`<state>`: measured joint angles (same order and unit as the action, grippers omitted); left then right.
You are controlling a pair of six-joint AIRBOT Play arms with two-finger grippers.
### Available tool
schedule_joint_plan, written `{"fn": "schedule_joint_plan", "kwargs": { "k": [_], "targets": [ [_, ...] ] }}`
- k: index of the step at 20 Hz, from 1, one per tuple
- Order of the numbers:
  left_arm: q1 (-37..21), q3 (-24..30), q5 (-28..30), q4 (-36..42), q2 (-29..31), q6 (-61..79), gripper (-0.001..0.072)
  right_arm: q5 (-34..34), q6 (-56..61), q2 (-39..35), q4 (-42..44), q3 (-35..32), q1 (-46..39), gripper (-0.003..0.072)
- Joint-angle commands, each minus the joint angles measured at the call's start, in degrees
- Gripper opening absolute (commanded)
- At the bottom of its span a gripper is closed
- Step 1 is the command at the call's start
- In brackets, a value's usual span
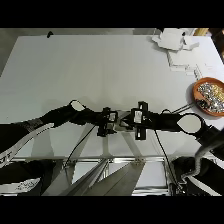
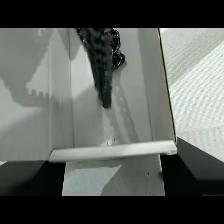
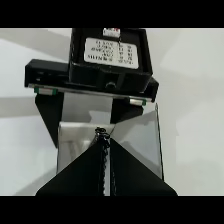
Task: Fold the box and place the chain.
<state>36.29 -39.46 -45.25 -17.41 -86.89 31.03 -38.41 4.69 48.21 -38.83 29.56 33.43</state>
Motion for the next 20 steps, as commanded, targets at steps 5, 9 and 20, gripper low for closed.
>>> {"fn": "schedule_joint_plan", "kwargs": {
  "k": [5,9,20],
  "targets": [
    [0.0,0.0,0.02,-0.02,0.02,0.02,0.0314,-0.37,1.4,-1.77,-12.83,0.07,-0.55,0.0205],
    [0.0,0.0,0.02,0.0,0.02,0.02,0.0314,-10.16,1.92,-5.77,-20.2,0.07,-9.68,0.0202],
    [0.0,0.0,0.0,-0.02,0.02,0.02,0.0314,-9.88,-2.49,5.79,-33.2,0.04,-29.38,0.0195]
  ]
}}
